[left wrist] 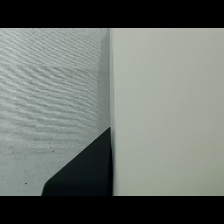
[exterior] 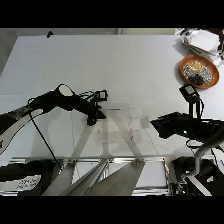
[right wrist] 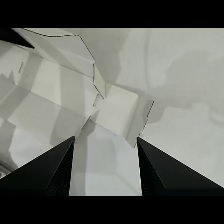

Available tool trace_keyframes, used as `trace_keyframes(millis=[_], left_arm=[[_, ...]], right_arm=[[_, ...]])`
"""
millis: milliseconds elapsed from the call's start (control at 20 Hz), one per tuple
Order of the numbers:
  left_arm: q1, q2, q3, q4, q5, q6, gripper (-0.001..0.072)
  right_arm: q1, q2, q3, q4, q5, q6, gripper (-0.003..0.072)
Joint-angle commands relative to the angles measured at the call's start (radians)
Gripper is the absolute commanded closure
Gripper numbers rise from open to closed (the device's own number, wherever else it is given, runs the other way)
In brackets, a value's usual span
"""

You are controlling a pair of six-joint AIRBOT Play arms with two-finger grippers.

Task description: Fold the box and place the chain.

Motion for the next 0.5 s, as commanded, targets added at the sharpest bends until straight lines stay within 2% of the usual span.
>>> trace_keyframes(millis=[0,350,450], left_arm=[[-0.001,0.001,0.002,0.002,0.002,-0.004,0.0707],[0.000,0.001,0.002,0.001,0.001,-0.004,0.0699],[0.000,0.001,0.002,0.001,0.001,-0.004,0.0699]], right_arm=[[0.000,0.000,0.000,-0.002,0.000,0.000,0.0250],[0.000,0.000,0.000,-0.002,0.003,-0.017,0.0263],[0.000,0.000,0.000,0.004,0.006,-0.072,0.0403]])
